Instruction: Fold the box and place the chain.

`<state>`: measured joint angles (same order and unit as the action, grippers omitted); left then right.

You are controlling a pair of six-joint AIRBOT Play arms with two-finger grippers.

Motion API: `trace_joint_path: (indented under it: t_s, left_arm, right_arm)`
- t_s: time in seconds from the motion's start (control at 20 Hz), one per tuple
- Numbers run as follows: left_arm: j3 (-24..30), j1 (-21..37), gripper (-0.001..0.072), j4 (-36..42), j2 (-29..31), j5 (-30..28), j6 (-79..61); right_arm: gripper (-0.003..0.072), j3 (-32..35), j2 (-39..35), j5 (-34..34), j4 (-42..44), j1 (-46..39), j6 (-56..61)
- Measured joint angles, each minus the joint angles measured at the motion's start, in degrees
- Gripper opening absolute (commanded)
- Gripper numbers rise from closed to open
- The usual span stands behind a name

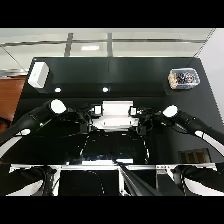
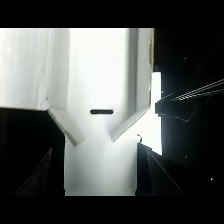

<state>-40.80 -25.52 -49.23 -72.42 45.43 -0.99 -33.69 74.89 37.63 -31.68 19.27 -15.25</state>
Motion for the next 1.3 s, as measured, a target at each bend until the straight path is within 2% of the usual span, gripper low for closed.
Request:
trace_joint_path:
  t_s: [0.05, 0.2, 0.3, 0.4, 0.45, 0.7, 1.0, 1.2, 1.25, 1.3]
  left_arm:
    - [-0.1, -0.5, 0.066, 0.8, -0.3, 0.0, -0.2]
    - [-0.2, -1.7, 0.0387, 2.1, -1.1, -0.9, -0.8]
    - [-0.2, -2.2, 0.0246, 2.6, -1.5, -1.9, -0.9]
    - [-0.2, -2.5, 0.0204, 3.1, -1.7, -2.6, -1.0]
    - [-0.2, -2.6, 0.0158, 3.1, -1.8, -2.6, -1.0]
    - [-0.2, -3.2, 0.016, 5.7, -2.0, -4.3, -1.0]
    - [-0.2, -3.5, 0.0159, 15.8, -4.5, -5.0, -1.6]
    - [-0.2, -3.5, 0.0133, 18.6, -5.2, -4.9, -2.1]
    - [-0.2, -3.5, 0.0139, 18.9, -5.3, -4.9, -2.1]
    - [-0.2, -3.5, 0.0249, 18.9, -5.3, -4.8, -2.1]
  right_arm:
    - [0.0474, 0.0, 0.0, 0.0, 0.0, 0.0, 0.0]
    - [0.0474, 0.0, 0.0, 0.0, 0.0, 0.0, 0.0]
    - [0.0474, 0.0, 0.0, 0.0, 0.0, 0.0, 0.0]
    - [0.0474, 0.0, 0.0, 0.0, 0.0, 0.0, 0.0]
    - [0.0474, 0.0, 0.0, 0.0, 0.0, 0.0, 0.0]
    - [0.0474, 0.0, 0.0, 0.0, 0.0, 0.0, 0.0]
    - [0.0474, 0.0, 0.0, 0.1, 0.0, 0.0, 0.0]
    - [0.0474, 0.0, 0.0, 0.1, 0.0, 0.0, 0.0]
    - [0.0474, 0.0, 0.0, 0.1, 0.0, 0.0, 0.0]
    - [0.0474, 0.0, 0.0, 0.1, 0.0, 0.0, 0.0]
